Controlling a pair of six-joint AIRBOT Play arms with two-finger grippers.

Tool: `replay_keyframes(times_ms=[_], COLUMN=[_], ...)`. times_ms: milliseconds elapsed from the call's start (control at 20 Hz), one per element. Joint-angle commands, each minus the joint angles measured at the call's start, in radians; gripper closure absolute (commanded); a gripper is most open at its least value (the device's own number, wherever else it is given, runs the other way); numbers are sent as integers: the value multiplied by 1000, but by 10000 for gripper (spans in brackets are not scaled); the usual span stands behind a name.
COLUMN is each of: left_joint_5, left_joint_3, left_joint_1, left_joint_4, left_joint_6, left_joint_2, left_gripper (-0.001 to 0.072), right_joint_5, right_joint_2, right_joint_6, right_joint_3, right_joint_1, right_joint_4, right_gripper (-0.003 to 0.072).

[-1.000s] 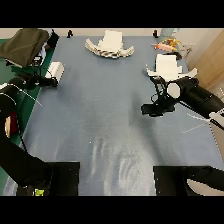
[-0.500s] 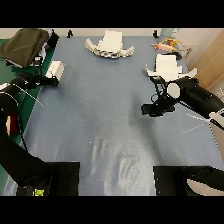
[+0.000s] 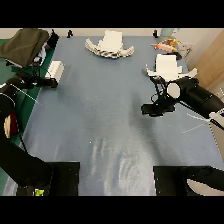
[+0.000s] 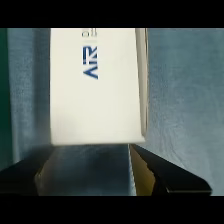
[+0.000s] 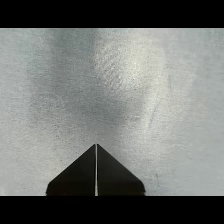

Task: Fold the box.

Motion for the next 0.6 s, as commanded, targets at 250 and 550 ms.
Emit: replay_keyframes(times_ms=[250,550], left_joint_5=[-472,-798], left_joint_3=[3,3], left_joint_1=[77,53], left_joint_4=[191,84], left_joint_6=[-219,-323], left_joint_2=[222,375], left_gripper=[16,699], right_joint_5=[0,0], right_joint_2=[0,0], right_joint_6=[0,0], right_joint_3=[1,1], right_joint_1=[-1,-1], right_joint_4=[0,0], right_gripper=[680,680])
